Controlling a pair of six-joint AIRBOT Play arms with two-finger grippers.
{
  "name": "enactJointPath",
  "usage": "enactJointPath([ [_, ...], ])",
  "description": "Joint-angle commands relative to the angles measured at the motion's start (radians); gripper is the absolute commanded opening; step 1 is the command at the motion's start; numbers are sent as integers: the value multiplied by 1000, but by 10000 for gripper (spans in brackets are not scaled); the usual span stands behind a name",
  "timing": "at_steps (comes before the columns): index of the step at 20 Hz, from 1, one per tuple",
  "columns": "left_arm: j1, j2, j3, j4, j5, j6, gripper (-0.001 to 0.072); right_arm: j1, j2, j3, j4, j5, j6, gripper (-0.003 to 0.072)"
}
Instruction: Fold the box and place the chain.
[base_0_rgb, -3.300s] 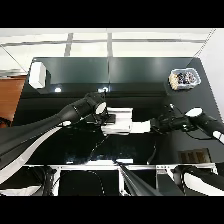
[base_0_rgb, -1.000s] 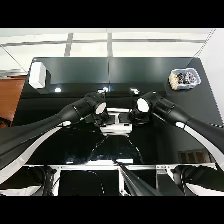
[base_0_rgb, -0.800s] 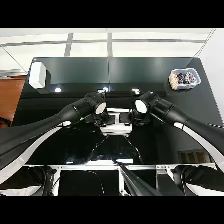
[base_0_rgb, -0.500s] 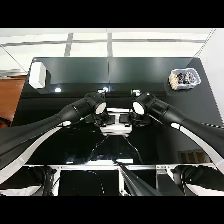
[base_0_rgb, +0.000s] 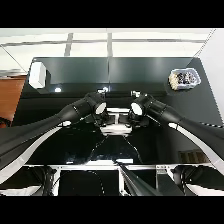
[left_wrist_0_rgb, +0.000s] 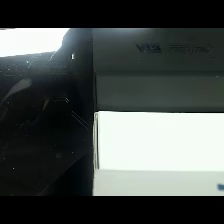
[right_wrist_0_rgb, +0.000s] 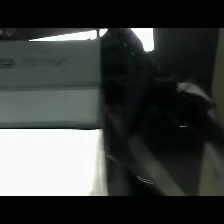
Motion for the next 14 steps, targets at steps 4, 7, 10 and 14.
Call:
enactJointPath([
  [4, 0, 0, 0, 0, -1, 0, 30, 0, -6, 0, 8, -6, 2, 15],
  [7, 0, 0, 0, -1, -2, 0, 30, -2, -6, 0, 8, -5, 1, 206],
  [10, 0, 0, 0, -2, -3, 0, 30, -2, -6, 0, 8, 4, 0, 206],
  [14, 0, 0, 0, -2, -2, 0, 30, -2, -6, 0, 11, 16, -18, 15],
])
